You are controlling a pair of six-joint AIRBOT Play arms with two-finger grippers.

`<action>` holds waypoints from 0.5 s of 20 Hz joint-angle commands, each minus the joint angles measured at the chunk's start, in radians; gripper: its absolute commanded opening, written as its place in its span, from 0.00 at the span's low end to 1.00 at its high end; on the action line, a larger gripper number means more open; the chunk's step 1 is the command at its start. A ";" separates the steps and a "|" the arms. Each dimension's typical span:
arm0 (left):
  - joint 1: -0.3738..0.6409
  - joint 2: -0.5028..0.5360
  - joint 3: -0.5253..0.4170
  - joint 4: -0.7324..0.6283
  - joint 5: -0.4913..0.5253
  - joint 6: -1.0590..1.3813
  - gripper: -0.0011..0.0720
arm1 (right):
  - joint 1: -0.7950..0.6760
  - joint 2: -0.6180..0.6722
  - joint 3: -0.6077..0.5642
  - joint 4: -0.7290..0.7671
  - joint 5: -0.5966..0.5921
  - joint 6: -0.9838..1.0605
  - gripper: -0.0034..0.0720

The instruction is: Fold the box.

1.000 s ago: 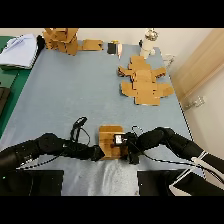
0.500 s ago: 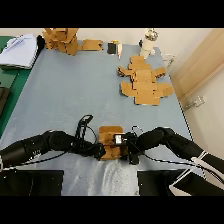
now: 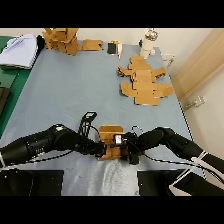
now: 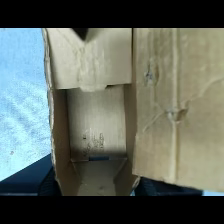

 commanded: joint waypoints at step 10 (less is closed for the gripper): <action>-0.165 -0.291 0.280 0.374 -0.202 -0.475 0.66 | -0.001 0.000 0.000 0.000 0.000 0.000 0.75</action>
